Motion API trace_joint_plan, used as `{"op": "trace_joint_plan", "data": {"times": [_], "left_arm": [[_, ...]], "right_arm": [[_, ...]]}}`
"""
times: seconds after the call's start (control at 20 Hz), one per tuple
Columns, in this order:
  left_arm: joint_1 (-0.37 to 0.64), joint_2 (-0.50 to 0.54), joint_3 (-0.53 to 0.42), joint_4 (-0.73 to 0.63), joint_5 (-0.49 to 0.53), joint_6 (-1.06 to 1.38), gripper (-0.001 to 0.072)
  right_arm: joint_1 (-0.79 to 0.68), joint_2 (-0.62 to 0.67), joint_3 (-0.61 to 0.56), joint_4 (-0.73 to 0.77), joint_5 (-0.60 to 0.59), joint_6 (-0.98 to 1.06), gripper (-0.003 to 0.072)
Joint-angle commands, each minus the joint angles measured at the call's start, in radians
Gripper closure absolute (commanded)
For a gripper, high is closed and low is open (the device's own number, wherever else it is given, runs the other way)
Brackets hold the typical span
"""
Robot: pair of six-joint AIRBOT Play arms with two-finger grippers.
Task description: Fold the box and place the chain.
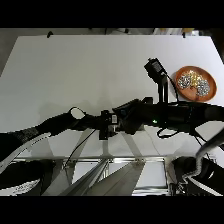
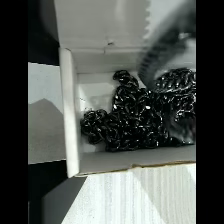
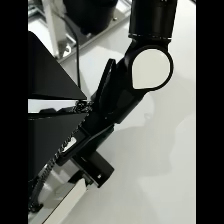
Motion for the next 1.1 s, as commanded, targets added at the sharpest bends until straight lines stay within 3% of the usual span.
{"op": "trace_joint_plan", "data": {"times": [0.0, 0.2, 0.8, 1.05], "left_arm": [[-0.001, 0.001, 0.0, 0.0, 0.0, 0.0, 0.0508], [-0.001, 0.001, 0.0, 0.0, 0.0, 0.0, 0.0508], [-0.001, 0.001, 0.0, 0.0, 0.0, 0.0, 0.0508], [-0.001, 0.001, 0.0, 0.0, 0.0, 0.0, 0.0508]], "right_arm": [[0.001, 0.001, 0.001, -0.077, 0.052, 0.026, 0.0669], [0.001, 0.001, 0.001, -0.249, 0.127, 0.164, 0.0669], [0.001, 0.001, -0.029, -0.372, 0.206, 0.266, 0.0669], [0.001, -0.058, -0.086, -0.376, 0.32, 0.267, 0.0668]]}}
